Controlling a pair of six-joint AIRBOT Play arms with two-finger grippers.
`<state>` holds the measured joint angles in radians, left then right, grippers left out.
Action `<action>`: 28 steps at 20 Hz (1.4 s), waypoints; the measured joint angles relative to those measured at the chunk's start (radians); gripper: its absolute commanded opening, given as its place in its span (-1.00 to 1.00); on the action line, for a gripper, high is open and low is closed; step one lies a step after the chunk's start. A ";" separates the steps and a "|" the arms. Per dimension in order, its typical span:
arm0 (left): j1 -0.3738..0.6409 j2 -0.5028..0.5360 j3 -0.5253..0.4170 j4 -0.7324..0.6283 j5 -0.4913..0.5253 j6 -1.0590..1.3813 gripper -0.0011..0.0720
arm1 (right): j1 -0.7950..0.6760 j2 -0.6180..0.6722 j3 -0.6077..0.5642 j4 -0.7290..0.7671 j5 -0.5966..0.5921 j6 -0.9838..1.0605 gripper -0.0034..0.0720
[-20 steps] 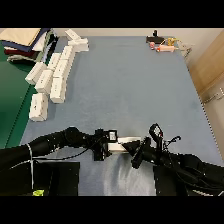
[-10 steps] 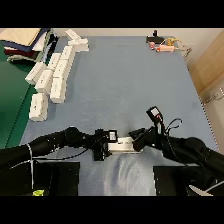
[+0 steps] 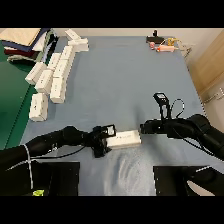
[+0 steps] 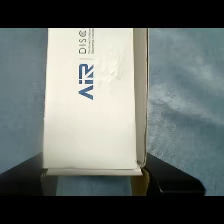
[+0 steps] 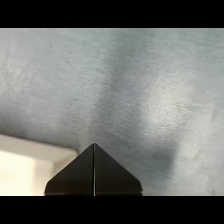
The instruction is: Fold the box.
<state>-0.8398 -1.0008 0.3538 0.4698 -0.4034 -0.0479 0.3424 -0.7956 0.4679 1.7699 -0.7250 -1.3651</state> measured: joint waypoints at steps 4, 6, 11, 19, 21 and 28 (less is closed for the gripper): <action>0.127 0.104 0.000 0.090 -0.049 -0.166 0.45 | -0.009 -0.007 0.007 -0.006 -0.014 0.010 -0.90; 0.217 0.167 0.000 0.233 -0.113 -0.330 0.45 | -0.011 -0.008 0.009 -0.008 -0.016 0.012 -0.90; 0.491 0.328 0.000 0.609 -0.289 -0.757 0.45 | -0.012 -0.009 0.010 -0.013 -0.016 0.014 -0.90; 0.873 0.447 0.000 0.788 -0.512 -0.975 0.45 | -0.012 -0.009 0.010 -0.021 0.019 0.014 -0.90; 0.935 0.453 0.000 0.797 -0.517 -0.986 0.45 | -0.012 -0.009 0.010 -0.021 0.024 0.014 -0.90; 1.028 0.425 -0.001 0.807 -0.426 -0.998 0.45 | -0.012 -0.009 0.010 -0.021 0.029 0.014 -0.90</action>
<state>0.1886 -0.5762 0.3531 1.2770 -0.8295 -1.0454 0.3302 -0.8047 0.4778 1.7493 -0.6956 -1.3510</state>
